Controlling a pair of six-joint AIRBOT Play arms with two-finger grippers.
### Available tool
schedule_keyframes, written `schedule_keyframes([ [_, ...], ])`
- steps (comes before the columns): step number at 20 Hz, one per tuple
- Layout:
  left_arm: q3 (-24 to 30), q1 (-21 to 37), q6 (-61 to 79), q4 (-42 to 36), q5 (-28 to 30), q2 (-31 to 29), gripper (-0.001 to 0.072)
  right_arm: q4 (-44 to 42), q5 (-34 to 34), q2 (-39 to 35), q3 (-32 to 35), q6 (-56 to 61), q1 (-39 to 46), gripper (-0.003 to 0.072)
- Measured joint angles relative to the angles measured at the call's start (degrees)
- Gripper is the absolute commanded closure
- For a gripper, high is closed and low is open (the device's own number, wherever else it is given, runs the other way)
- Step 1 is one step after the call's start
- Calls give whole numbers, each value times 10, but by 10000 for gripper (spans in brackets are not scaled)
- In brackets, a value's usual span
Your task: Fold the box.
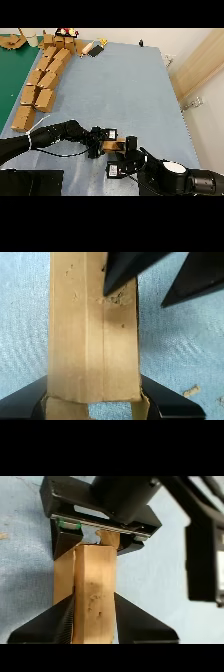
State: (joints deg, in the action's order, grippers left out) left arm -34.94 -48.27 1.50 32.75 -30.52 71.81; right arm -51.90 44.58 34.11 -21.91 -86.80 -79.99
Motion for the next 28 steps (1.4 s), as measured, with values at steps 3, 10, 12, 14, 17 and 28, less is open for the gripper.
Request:
schedule_keyframes([
  [3, 0, 0, 0, 0, 0, 0, 200, -13, 47, -30, -2, 21, 0, 683],
  [10, 0, 0, 0, 0, 0, 0, 200, -103, 136, -119, 5, 391, 19, 688],
  [12, 0, 0, 0, 0, 0, 0, 200, -163, 93, -130, 25, 509, 34, 688],
  [14, 0, 0, 0, 0, 0, 0, 200, -229, 10, -136, 57, 592, 49, 688],
  [17, 0, 0, 0, 0, 0, 0, 200, -300, -177, -139, 123, 678, 80, 688],
  [28, 0, 0, 0, 0, 0, 0, 200, -342, -465, -134, 218, 796, 222, 687],
])
